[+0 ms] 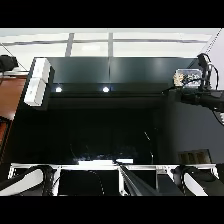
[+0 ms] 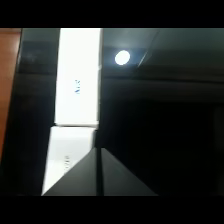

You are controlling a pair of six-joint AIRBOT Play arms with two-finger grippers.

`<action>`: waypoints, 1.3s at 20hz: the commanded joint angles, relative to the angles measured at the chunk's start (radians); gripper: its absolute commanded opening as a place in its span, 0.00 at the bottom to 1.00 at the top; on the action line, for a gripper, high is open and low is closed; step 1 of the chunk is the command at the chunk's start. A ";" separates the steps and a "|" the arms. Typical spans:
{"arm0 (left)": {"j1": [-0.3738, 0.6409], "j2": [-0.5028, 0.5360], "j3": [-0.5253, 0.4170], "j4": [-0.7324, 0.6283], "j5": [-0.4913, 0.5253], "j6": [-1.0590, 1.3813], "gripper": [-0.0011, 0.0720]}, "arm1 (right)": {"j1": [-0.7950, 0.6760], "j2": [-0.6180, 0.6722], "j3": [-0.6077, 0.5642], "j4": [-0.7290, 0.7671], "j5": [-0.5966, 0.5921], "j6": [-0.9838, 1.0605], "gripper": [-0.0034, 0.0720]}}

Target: Fold the box and place the chain.

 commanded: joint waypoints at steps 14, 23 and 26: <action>-0.180 0.668 -0.652 -0.175 0.185 0.014 0.05 | -0.031 0.000 0.002 -0.008 -0.331 -0.053 0.07; -0.181 0.673 -0.652 -0.175 0.184 0.014 0.05 | -0.031 0.000 0.002 -0.008 -0.331 -0.053 0.07; -0.181 0.673 -0.652 -0.175 0.185 0.014 0.05 | -0.031 0.000 0.002 -0.008 -0.331 -0.053 0.07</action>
